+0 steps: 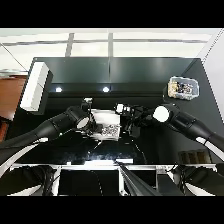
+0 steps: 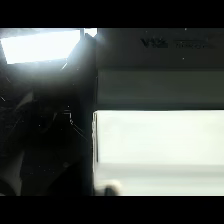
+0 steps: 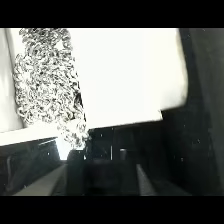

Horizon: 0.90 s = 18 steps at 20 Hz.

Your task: Fold the box and place the chain.

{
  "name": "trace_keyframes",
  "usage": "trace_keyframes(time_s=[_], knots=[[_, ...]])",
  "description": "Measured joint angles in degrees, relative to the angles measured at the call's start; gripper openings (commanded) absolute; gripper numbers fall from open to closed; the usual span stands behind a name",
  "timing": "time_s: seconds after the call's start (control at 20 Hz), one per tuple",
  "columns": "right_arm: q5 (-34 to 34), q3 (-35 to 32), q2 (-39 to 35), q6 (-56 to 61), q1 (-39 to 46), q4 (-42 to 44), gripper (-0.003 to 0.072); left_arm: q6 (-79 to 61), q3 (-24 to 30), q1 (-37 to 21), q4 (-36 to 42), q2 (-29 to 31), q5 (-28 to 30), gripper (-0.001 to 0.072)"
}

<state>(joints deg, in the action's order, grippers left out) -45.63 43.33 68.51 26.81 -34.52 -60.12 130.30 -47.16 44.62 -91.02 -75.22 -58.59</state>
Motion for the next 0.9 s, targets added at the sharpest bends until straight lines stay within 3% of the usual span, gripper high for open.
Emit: trace_keyframes(time_s=[0.2,0.25,0.3,0.35,0.9], knots=[[0.31,0.00,1.33,-4.44,-0.15,2.64,0.0472,0.00,0.00,0.00,0.02,0.00,0.00,0.0032],[0.35,0.00,1.62,-4.98,-0.15,3.06,0.0432,-0.02,0.00,0.00,0.02,0.00,0.02,0.0032],[0.37,0.00,1.81,-5.49,-0.22,3.21,0.0299,0.00,0.00,0.00,0.02,0.00,0.02,0.0031],[0.42,0.00,1.97,-5.68,-0.22,3.50,0.0258,-0.02,0.00,0.00,0.02,0.00,0.02,0.0032],[2.25,0.00,2.45,-6.69,-0.46,5.53,0.0257,-0.02,0.00,0.00,0.00,0.00,0.13,0.0032]])
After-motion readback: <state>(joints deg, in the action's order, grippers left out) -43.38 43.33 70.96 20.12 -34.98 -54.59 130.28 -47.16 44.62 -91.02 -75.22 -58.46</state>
